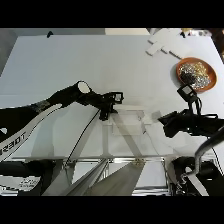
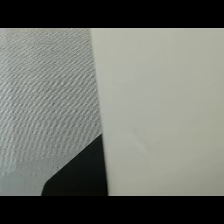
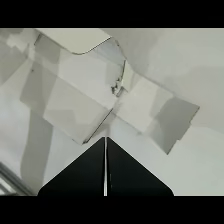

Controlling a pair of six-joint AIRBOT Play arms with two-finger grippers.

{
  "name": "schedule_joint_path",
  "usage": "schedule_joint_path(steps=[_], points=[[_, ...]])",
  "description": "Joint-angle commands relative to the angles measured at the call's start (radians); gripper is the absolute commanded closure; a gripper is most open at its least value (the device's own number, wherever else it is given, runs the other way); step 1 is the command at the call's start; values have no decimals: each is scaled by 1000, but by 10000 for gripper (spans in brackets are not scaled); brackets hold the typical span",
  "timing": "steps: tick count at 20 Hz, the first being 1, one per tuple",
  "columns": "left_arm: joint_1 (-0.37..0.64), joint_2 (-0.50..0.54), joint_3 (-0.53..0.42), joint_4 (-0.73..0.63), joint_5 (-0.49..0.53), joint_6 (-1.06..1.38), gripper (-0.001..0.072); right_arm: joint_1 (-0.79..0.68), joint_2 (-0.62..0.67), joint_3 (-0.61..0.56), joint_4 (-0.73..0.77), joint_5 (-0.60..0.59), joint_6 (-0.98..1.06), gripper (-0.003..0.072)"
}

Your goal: Fold the box and place the chain.

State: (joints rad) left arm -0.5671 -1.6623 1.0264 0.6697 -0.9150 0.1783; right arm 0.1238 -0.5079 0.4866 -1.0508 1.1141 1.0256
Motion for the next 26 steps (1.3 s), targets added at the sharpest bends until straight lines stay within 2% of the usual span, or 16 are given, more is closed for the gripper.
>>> schedule_joint_path(steps=[1, 4, 5, 6, 7, 8, 10, 11, 18, 23, 26], points=[[-1, 0, -1, 0, -2, 0, 698, 24, -77, -25, 61, -26, -229, 671], [-1, 0, -1, 0, -2, 0, 698, 136, -148, -25, 90, -26, -470, 669], [-1, 0, -1, 0, -2, 0, 698, 174, -165, -25, 76, -26, -515, 624], [-1, 0, -1, 0, -2, 0, 698, 204, -176, -25, 54, -27, -563, 470], [-1, 0, -1, 0, -2, 0, 698, 229, -177, -25, 17, -39, -600, 357], [-1, 0, -1, 0, -2, 0, 698, 249, -177, -25, -24, -63, -631, 290], [-1, 0, -1, 0, -2, 0, 698, 285, -178, -27, -109, -135, -669, 38], [-1, 0, -1, 0, -2, 0, 698, 303, -178, -35, -136, -183, -668, 9], [-1, 0, -1, 0, -2, 0, 698, 439, -185, -232, -119, -475, -724, -3], [-1, 0, -1, 0, -2, 0, 698, 457, -279, -247, -114, -588, -720, -3], [-1, 0, -1, 0, -2, 0, 698, 457, -293, -245, -116, -676, -720, -1]])
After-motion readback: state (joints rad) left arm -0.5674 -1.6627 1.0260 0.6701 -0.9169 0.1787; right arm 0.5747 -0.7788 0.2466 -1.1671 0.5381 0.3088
